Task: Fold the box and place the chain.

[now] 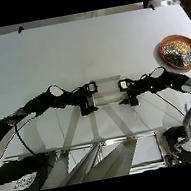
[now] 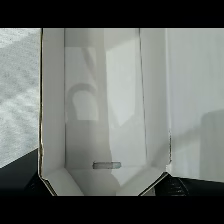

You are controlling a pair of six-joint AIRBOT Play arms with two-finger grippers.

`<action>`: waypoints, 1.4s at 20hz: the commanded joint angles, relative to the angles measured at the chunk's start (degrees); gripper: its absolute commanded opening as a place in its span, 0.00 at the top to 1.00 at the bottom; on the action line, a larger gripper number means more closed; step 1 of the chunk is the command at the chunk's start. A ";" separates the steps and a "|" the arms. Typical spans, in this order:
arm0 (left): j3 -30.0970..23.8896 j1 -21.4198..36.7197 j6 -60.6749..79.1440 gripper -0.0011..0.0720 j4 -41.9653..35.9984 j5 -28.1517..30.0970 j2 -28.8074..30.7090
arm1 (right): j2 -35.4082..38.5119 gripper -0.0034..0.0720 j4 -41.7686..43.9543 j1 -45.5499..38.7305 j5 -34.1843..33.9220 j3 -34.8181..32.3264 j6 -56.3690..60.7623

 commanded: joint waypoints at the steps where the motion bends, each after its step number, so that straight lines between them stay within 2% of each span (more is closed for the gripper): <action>1: -0.04 -0.07 0.04 0.05 0.22 0.48 -0.09 | 0.02 0.53 -0.02 -0.02 0.02 0.00 -0.04; 2: -0.04 -0.07 0.02 0.21 0.22 0.46 -0.09 | 0.02 0.53 -0.02 -0.02 0.02 0.00 -0.04; 3: -0.02 -0.07 0.02 0.44 0.22 0.46 -0.07 | 0.02 0.53 -0.02 -0.02 0.02 0.00 -0.04; 6: -0.04 -0.07 0.00 0.98 0.24 0.44 -0.07 | 0.02 0.53 -0.02 -0.02 0.02 0.00 -0.04; 28: -0.02 -0.07 -0.22 0.97 0.22 0.44 -0.07 | 0.02 0.53 0.04 -0.02 0.17 0.00 -0.04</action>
